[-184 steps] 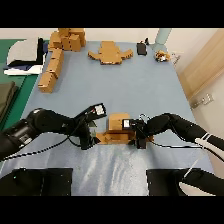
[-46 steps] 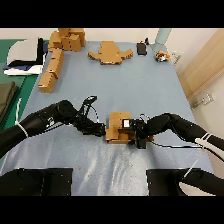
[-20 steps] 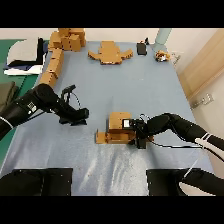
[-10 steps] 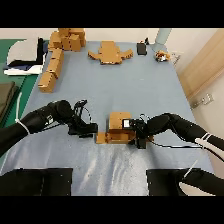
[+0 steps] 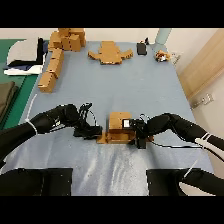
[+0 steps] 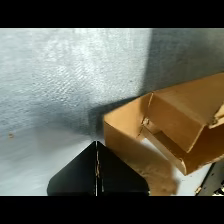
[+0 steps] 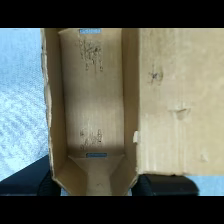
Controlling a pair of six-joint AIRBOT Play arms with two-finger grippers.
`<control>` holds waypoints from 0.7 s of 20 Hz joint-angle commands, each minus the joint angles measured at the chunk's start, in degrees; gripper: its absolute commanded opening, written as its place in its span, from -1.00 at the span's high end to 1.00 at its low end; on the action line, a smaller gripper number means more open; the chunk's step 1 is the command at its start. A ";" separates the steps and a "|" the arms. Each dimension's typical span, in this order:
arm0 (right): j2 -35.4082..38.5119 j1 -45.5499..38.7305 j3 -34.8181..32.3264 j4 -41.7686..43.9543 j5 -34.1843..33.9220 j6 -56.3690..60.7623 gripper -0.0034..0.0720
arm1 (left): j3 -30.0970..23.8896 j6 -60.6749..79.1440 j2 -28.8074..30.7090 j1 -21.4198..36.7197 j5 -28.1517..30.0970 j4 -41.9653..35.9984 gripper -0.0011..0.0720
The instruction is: Fold the box.
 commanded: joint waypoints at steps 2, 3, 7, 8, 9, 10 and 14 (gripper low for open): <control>0.04 0.00 0.02 0.02 0.02 0.00 -0.24 | 1.29 2.05 -0.13 -1.22 0.20 -3.89 0.94; 0.04 0.00 0.02 0.00 0.00 0.00 -0.24 | 1.99 2.05 -0.13 -1.22 -0.42 -3.85 0.94; 0.04 0.00 0.02 0.02 0.02 0.00 -0.23 | 2.62 1.99 -0.13 -1.22 -1.51 -7.10 0.93; 0.04 0.00 0.02 0.00 0.00 0.00 -0.23 | 2.62 1.79 -0.13 -1.22 -1.51 -7.43 0.92; 0.04 0.00 0.02 0.02 0.00 0.00 -0.24 | 2.62 1.68 -0.13 -1.18 -1.40 -7.41 0.61; 0.04 0.00 0.02 0.00 0.02 0.00 -0.24 | 2.62 1.53 -0.13 -1.16 -1.29 -7.39 0.08; 0.04 0.00 0.02 0.02 0.02 0.00 -0.24 | 2.62 1.36 -0.13 -1.16 -1.01 -7.39 0.19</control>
